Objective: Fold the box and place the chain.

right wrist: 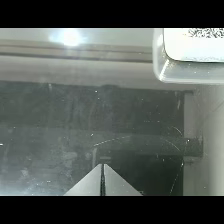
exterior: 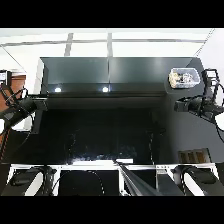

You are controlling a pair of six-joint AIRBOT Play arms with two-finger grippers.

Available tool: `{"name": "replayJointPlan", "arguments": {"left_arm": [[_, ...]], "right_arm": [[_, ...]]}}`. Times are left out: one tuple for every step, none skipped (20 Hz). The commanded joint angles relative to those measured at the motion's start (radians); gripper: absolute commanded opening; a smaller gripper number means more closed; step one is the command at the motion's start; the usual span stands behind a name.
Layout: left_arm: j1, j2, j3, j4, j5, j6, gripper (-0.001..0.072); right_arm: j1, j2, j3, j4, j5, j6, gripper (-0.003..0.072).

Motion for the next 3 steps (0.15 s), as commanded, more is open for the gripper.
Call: {"name": "replayJointPlan", "arguments": {"left_arm": [[0.0,0.0,0.0,0.0,0.001,0.0,0.0033],[0.0,0.0,0.0,0.0,0.001,0.0,0.0033],[0.0,0.0,0.0,0.0,0.001,0.0,0.0033]], "right_arm": [[-0.001,0.0,0.0,0.0,0.001,0.0,0.0019],[-0.001,0.0,0.0,0.0,0.002,0.0,0.0019],[-0.001,0.0,0.0,0.0,0.002,0.0,0.0019]]}}
